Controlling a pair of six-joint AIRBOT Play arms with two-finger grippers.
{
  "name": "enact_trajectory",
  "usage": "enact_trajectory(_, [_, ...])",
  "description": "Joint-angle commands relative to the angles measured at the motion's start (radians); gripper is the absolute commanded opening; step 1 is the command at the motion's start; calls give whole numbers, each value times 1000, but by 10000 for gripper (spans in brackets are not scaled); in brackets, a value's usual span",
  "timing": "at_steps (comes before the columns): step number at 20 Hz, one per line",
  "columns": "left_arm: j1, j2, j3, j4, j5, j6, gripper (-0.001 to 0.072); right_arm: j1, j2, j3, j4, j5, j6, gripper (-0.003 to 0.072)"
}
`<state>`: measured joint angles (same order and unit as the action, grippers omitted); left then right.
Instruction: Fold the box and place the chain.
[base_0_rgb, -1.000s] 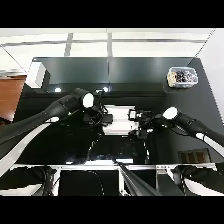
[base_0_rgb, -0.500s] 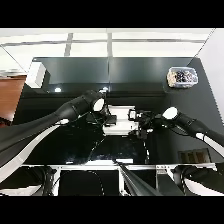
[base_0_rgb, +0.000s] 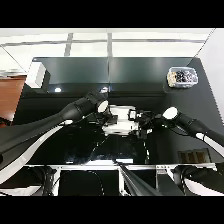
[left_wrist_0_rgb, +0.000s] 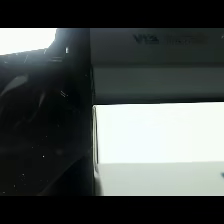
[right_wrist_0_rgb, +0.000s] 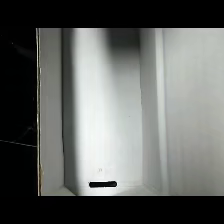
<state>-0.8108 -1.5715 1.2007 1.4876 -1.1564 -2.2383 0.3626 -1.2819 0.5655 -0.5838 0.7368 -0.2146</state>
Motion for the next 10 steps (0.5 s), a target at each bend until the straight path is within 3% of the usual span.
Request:
enact_trajectory(1, [-2, -2, 8, -4, 3, -18, 27, 1, 0, 0, 0, -1, 1, 474])
enact_trajectory(2, [-1, -1, 9, -8, 3, -18, 32, 1, 0, 0, 0, 0, 1, 474])
enact_trajectory(3, [-1, -1, 10, -16, 3, -18, 149, 0, 0, 0, 0, 0, 1, 474])
enact_trajectory(4, [-1, -1, 10, -23, 3, -18, 332, 0, 0, 0, 0, -1, 1, 474])
enact_trajectory(5, [-1, -1, 10, -23, -1, -18, 399, 1, 0, 0, 0, 0, 1, 474])
enact_trajectory(10, [0, -5, 9, -2, -6, -19, 397, 1, 0, 0, 0, 0, 1, 474])
